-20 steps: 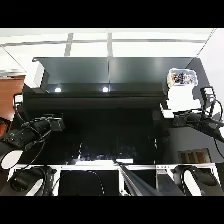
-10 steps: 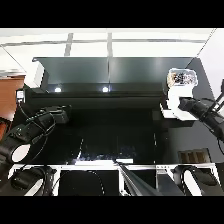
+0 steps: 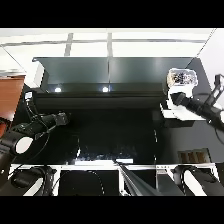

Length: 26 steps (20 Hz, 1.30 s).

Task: Fold the box and place the chain.

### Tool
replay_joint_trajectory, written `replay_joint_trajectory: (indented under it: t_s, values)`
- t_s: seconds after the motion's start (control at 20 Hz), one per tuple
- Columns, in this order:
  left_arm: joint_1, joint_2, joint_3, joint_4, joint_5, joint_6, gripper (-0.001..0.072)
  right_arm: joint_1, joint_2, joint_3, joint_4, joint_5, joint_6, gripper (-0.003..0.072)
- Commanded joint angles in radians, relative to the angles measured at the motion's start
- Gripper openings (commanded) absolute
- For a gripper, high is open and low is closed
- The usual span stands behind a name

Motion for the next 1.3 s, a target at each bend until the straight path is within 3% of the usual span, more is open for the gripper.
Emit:
replay_joint_trajectory:
  t_s: [0.0,0.15,0.25,0.35,0.55,0.75,0.95,1.1,1.25]
  values:
    - [0.093,-0.046,0.039,0.016,-0.208,0.014,0.0715,-0.025,-0.216,0.27,-0.487,0.127,0.297,0.072]
    - [0.103,-0.044,0.082,0.015,-0.223,0.106,0.0715,-0.127,-0.417,0.571,-0.938,0.383,0.499,0.072]
    - [0.103,-0.044,0.098,0.001,-0.223,0.106,0.0715,-0.246,-0.51,0.688,-1.017,0.526,0.549,0.072]
    - [0.103,-0.044,0.097,0.008,-0.218,0.106,0.0715,-0.383,-0.575,0.752,-0.943,0.571,0.56,0.072]
    - [0.103,-0.044,0.097,0.023,-0.212,0.105,0.0715,-0.624,-0.699,0.811,-0.595,0.596,0.363,0.072]
    - [0.103,-0.044,0.097,0.003,-0.196,0.105,0.0714,-0.69,-0.789,0.811,-0.331,0.628,0.034,0.072]
    - [0.103,-0.044,0.097,-0.007,-0.146,0.101,0.0714,-0.618,-0.882,0.847,-0.407,0.658,-0.023,0.072]
    - [0.103,-0.044,0.097,-0.074,-0.129,0.1,0.0714,-0.576,-0.887,0.861,-0.484,0.683,-0.073,0.072]
    - [0.103,-0.044,0.097,-0.079,-0.125,0.1,0.0714,-0.57,-0.887,0.873,-0.47,0.715,-0.086,0.072]
